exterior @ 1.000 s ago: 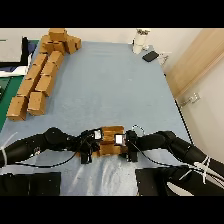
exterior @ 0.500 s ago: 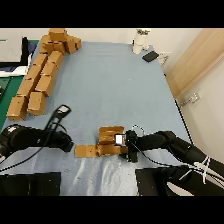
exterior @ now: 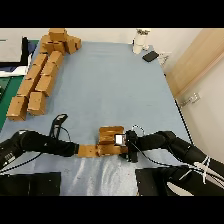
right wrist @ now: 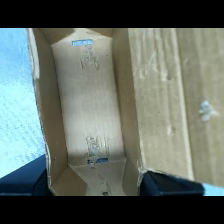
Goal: Fold the box.
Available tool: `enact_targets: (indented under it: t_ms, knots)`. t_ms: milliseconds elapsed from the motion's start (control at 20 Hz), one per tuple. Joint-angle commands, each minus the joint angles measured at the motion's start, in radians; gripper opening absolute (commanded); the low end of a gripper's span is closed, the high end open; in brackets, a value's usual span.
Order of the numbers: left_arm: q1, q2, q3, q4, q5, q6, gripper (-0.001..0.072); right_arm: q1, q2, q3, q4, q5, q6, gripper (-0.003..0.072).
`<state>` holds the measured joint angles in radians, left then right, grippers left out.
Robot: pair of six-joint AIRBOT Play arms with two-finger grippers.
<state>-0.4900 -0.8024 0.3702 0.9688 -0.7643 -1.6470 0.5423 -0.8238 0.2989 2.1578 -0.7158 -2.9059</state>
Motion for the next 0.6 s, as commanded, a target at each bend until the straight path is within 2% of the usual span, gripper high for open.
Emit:
enact_targets:
  t_ms: [0, 200, 550]
  knots:
    - [-0.093, -0.071, -0.005, -0.109, 0.109, -0.018, 0.0009, 0.000, 0.000, 0.001, 0.000, 0.000, 0.000, 0.0601]
    - [-0.134, -0.074, -0.006, -0.154, 0.171, -0.018, 0.0009, 0.000, 0.000, 0.001, 0.000, 0.000, 0.000, 0.0601]
    - [-0.192, -0.074, 0.001, -0.261, 0.193, 0.053, 0.0009, 0.000, 0.000, 0.001, 0.000, 0.000, 0.000, 0.0601]
